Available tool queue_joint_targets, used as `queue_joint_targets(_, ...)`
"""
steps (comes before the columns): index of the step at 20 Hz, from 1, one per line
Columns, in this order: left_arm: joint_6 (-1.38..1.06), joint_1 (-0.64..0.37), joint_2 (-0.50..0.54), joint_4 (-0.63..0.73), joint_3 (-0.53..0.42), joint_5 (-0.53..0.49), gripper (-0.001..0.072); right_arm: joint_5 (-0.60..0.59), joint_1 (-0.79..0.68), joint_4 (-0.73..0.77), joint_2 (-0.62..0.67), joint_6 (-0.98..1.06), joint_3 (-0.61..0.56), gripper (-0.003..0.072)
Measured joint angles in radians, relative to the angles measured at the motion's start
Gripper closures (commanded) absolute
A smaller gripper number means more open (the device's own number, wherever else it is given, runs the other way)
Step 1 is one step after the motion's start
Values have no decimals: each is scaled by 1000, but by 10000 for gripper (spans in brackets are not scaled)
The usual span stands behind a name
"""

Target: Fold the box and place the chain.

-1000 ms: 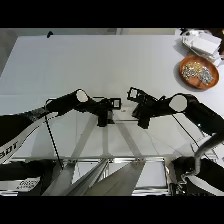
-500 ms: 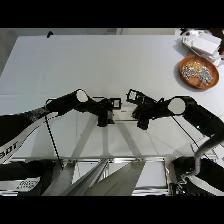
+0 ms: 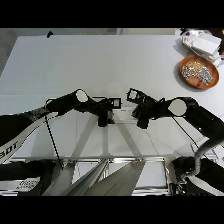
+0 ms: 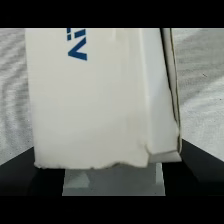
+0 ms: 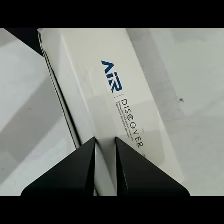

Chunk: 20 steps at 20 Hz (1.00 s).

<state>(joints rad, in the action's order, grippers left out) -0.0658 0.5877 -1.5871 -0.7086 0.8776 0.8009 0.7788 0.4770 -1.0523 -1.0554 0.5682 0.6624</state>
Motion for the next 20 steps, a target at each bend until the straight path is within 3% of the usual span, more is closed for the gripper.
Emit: queue_joint_targets(20,-8,0,0,-6,0,-1,576,-24,14,0,-2,1,-17,568)
